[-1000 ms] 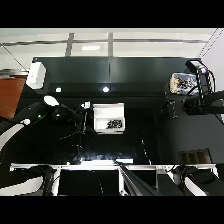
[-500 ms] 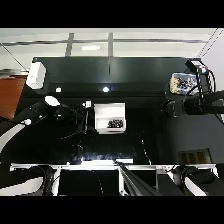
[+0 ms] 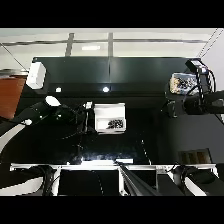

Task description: Fold the box and place the chain.

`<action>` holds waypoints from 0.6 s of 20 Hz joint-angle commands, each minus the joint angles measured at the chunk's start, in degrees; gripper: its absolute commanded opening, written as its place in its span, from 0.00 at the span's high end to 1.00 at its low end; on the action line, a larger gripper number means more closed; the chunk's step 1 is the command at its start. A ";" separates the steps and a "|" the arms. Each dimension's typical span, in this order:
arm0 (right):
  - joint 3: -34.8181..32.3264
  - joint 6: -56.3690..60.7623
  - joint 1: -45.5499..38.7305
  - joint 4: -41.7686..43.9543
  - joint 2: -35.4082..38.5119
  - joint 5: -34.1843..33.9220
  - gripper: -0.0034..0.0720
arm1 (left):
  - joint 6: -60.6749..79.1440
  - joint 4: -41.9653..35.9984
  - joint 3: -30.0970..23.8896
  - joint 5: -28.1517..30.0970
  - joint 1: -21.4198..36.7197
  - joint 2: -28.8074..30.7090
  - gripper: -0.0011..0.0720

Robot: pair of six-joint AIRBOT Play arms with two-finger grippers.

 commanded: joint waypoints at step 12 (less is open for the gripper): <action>0.00 0.22 -0.02 0.02 -0.07 -1.62 0.03 | -0.04 -0.07 0.07 0.15 -0.04 0.00 0.44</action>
